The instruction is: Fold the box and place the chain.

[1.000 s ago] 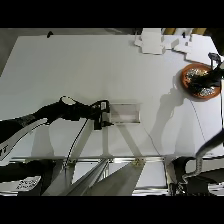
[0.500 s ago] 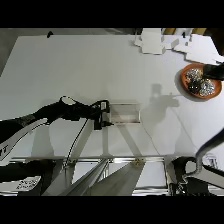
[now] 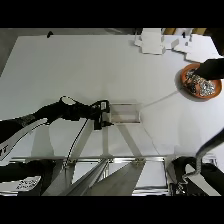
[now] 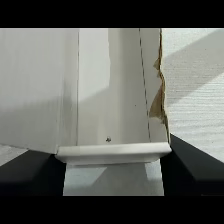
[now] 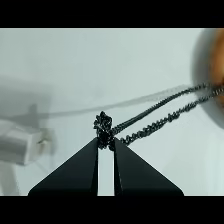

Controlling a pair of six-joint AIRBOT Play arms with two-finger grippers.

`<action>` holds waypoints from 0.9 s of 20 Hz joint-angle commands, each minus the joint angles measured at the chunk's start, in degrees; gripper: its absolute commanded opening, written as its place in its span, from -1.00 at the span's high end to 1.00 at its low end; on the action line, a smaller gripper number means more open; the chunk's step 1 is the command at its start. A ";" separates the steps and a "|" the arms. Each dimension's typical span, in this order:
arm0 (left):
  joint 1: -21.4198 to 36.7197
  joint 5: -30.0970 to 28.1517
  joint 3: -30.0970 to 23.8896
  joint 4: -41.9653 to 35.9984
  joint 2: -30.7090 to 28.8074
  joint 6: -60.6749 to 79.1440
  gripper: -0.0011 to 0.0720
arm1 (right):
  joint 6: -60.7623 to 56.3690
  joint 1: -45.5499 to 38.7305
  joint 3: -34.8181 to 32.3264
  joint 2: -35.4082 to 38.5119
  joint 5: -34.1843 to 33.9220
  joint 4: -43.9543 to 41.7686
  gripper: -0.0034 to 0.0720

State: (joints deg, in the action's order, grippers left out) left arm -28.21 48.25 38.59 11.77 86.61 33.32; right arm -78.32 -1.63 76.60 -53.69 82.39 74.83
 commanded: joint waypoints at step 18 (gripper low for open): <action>-0.02 -0.02 0.02 0.02 -0.02 0.00 0.03 | -4.28 33.46 -2.03 1.42 -9.33 -3.72 0.87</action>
State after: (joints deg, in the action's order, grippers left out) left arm -28.21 48.25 38.59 11.77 86.61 33.32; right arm -82.35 29.41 75.75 -51.70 75.02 71.09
